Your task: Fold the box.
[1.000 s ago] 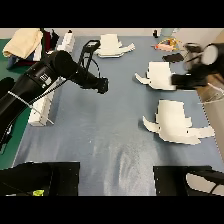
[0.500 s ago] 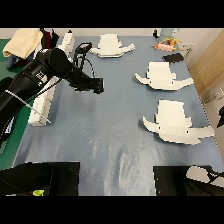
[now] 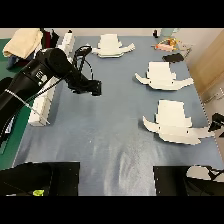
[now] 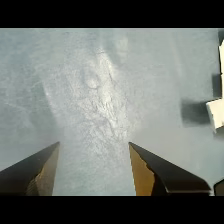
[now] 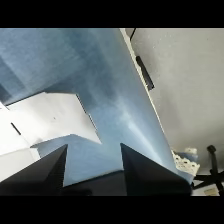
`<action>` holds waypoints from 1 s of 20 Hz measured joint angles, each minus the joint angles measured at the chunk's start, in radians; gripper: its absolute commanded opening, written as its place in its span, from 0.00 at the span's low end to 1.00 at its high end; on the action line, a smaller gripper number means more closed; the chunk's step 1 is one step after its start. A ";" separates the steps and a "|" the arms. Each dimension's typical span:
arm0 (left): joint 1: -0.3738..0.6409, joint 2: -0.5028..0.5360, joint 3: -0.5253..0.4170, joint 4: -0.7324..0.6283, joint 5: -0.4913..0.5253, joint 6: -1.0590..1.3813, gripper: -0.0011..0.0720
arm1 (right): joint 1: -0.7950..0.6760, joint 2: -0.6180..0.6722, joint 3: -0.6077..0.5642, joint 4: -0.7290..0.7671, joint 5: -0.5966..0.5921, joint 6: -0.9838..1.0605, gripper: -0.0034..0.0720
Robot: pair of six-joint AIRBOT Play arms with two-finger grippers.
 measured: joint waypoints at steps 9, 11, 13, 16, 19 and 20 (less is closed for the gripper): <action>0.000 0.000 0.000 0.015 -0.104 0.000 0.91 | -0.002 -0.109 0.003 0.126 -0.046 -0.190 0.35; 0.000 0.000 0.000 0.016 -0.112 0.000 0.91 | -0.002 -0.116 0.005 0.198 -0.011 -0.246 0.10; 0.000 0.000 0.000 0.016 -0.121 0.007 0.91 | 0.001 -0.121 0.005 0.291 0.043 -0.287 0.05; 0.000 0.000 0.000 0.018 -0.136 0.039 0.91 | 0.039 -0.122 0.004 0.453 0.111 -0.320 0.05; 0.024 0.001 0.000 0.023 -0.172 0.073 0.91 | 0.141 -0.088 -0.032 0.597 0.123 -0.312 0.05; 0.040 0.003 0.000 0.021 -0.194 0.086 0.91 | 0.186 -0.069 -0.055 0.624 0.108 -0.297 0.05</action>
